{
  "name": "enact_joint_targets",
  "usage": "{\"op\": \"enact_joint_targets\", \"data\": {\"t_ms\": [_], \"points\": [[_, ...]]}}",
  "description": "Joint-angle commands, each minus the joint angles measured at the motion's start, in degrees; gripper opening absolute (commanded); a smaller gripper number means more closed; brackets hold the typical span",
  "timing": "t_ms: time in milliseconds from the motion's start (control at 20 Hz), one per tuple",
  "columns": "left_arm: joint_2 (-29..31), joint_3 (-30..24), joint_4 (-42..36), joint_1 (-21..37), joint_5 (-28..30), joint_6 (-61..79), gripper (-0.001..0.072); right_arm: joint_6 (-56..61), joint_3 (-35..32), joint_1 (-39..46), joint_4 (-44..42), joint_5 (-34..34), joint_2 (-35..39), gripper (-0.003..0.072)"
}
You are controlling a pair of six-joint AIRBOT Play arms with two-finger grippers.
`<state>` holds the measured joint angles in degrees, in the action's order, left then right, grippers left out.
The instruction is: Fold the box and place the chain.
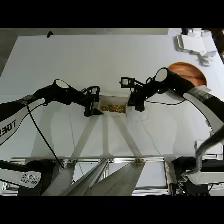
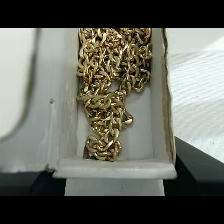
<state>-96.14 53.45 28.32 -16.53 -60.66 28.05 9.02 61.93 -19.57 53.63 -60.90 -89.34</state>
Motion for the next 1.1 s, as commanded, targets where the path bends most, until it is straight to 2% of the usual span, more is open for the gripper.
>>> {"op": "enact_joint_targets", "data": {"t_ms": [0, 150, 300, 400, 600, 700, 750, 800, 850, 1050], "points": [[0.0, 0.0, 0.0, 0.0, 0.0, 0.0, 0.0318, 8.8, 0.0, -0.1, 7.8, 0.1, 1.3, 0.0012], [0.0, 0.0, 0.0, 0.0, 0.0, 0.0, 0.0318, 16.7, 0.0, -0.1, 15.0, 0.0, 6.0, 0.0012], [0.0, 0.0, 0.0, 0.0, 0.0, 0.0, 0.0318, 18.0, 0.8, -1.1, 14.5, -2.5, 11.0, 0.0013], [0.0, 0.0, 0.0, 0.0, 0.0, 0.0, 0.0318, 18.0, 3.4, -2.8, 12.9, -6.4, 11.6, 0.0013], [0.0, 0.0, 0.0, 0.0, 0.0, 0.0, 0.0318, 17.9, 8.1, -5.0, 4.5, -7.1, 10.2, 0.0013], [0.0, 0.0, 0.0, 0.0, 0.0, 0.0, 0.0318, 18.0, 9.5, -5.6, 3.4, -7.4, 9.6, 0.0024], [0.0, 0.0, 0.0, 0.0, 0.0, 0.0, 0.0318, 18.0, 10.1, -5.7, 3.5, -8.7, 9.4, 0.0095], [0.0, 0.0, 0.0, 0.0, 0.0, 0.0, 0.0318, 18.2, 11.0, -5.7, 3.4, -10.8, 9.3, 0.0201], [0.0, 0.0, 0.0, 0.0, 0.0, 0.0, 0.0318, 19.7, 11.9, -5.7, 3.5, -12.7, 9.3, 0.0241], [0.0, 0.0, 0.0, 0.0, 0.0, 0.0, 0.0318, 23.8, 15.1, -5.7, 3.5, -18.1, 9.3, 0.024]]}}
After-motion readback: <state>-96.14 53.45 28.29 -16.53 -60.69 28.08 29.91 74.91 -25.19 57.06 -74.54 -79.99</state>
